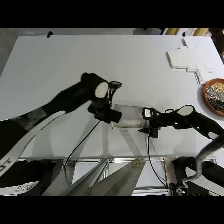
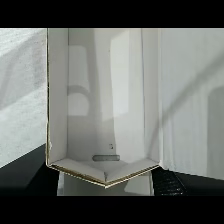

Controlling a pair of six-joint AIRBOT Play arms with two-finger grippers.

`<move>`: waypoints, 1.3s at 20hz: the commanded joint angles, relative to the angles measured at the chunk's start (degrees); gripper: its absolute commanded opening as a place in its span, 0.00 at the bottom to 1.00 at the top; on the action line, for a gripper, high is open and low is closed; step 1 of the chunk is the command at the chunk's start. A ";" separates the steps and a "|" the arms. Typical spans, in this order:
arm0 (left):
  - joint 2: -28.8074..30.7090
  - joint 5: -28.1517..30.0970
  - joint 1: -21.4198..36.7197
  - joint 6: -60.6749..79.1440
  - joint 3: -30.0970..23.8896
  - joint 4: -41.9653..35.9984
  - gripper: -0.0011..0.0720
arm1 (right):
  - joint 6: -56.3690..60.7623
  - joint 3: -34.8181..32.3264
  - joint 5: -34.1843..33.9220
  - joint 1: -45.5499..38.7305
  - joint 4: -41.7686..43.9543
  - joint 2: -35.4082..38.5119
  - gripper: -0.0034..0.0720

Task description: Fold the box and place the chain.

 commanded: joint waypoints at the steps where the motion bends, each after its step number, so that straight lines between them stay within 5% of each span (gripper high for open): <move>1: 7.26 -5.40 3.50 12.61 -0.87 -1.03 0.32 | -0.04 0.02 0.11 0.00 0.02 0.04 0.58; 2: 9.53 -3.56 4.50 18.05 -2.16 -1.05 0.37 | -0.04 0.02 0.11 0.00 0.02 0.04 0.58; 4: 13.68 2.56 7.15 35.39 -6.71 -2.64 0.65 | -0.04 0.02 0.11 0.00 0.02 0.04 0.58; 11: 14.69 32.20 14.29 119.99 -29.86 -29.31 0.63 | -0.04 0.02 0.11 0.00 0.02 0.04 0.58; 14: 9.38 33.77 14.60 121.57 -31.30 -37.31 0.69 | -0.02 0.02 0.09 0.00 0.02 0.04 0.58; 16: 5.70 34.99 14.36 124.34 -31.28 -40.41 0.95 | -0.04 0.02 0.11 0.00 0.02 0.04 0.58; 17: 4.31 35.89 13.94 127.58 -31.28 -42.10 0.97 | -0.04 0.02 0.11 0.00 0.02 0.04 0.58; 26: 1.29 34.56 13.31 132.41 -31.32 -44.81 0.97 | -0.04 0.02 0.11 0.00 0.02 0.04 0.58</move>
